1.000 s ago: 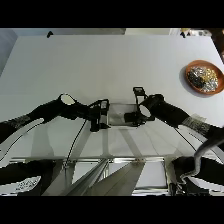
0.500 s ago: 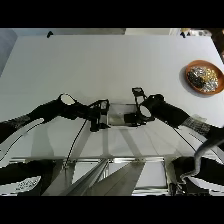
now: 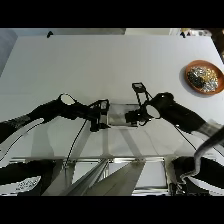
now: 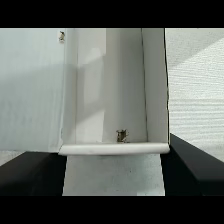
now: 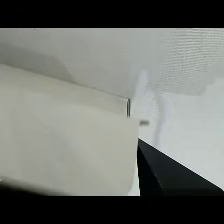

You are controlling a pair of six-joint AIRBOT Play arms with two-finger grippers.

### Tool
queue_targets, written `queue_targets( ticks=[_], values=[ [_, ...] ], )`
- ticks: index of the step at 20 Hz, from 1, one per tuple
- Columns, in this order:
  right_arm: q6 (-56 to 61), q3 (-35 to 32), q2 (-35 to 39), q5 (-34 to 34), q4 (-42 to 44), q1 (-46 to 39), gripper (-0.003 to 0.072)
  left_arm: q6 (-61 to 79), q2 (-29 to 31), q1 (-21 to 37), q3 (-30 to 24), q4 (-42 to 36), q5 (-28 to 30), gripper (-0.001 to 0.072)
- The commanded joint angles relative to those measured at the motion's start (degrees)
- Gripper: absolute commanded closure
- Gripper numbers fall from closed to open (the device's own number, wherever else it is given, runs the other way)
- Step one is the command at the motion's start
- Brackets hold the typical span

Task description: Fold the box and place the chain.

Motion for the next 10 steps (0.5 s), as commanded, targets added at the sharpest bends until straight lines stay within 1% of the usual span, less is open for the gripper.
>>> queue_targets(
  ticks=[1, 3, 4, 6, 8, 10],
  values=[
    [-5.11, 1.22, 6.34, 3.96, 0.2, 0.04, 0.0276, 0.0, 0.02, 0.04, 0.0, 0.0, 0.02, 0.0435],
    [-10.25, 3.65, 9.75, 6.12, -0.22, -0.76, 0.0276, 0.0, 0.02, 0.07, 0.0, 0.0, 0.02, 0.0435],
    [-11.65, 5.99, 10.67, 7.26, -0.24, -2.21, 0.0278, 0.0, 0.02, 0.04, 0.0, 0.0, 0.02, 0.0435],
    [-16.04, 11.89, 10.51, 10.01, -0.96, -6.56, 0.0293, 0.02, 0.02, 0.04, 0.0, 0.0, 0.02, 0.0435],
    [-19.74, 17.11, 10.08, 9.73, -3.74, -12.85, 0.03, 0.0, 0.02, 0.04, 0.0, 0.0, 0.02, 0.0435],
    [-23.71, 22.03, 8.44, 10.03, -4.28, -21.4, 0.0376, 0.0, 0.02, 0.04, 0.0, 0.0, 0.02, 0.0435]
  ],
)
